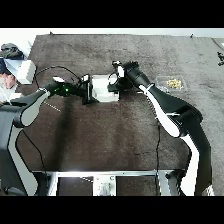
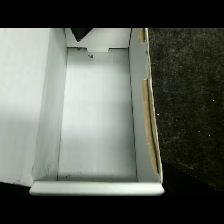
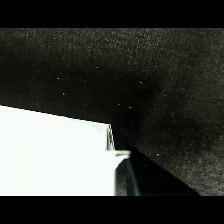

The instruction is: Fold the box and place the chain.

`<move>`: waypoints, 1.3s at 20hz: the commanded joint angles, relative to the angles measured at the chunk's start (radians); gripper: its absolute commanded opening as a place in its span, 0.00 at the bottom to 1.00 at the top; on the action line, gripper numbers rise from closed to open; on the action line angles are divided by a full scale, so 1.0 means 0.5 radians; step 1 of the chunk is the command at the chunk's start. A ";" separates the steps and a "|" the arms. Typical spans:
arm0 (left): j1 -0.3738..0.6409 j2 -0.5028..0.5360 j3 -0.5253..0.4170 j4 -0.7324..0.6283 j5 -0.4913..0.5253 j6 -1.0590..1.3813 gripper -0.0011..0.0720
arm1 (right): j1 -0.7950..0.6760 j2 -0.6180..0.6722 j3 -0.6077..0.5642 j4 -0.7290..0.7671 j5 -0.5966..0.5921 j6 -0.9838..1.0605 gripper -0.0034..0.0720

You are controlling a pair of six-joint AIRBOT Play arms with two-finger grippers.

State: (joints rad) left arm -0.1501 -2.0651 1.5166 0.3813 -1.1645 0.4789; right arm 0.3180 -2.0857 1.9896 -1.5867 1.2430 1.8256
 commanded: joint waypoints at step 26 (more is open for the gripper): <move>0.000 0.002 0.001 0.001 0.002 0.000 0.49 | 0.019 -0.047 0.002 -0.014 0.014 0.099 0.11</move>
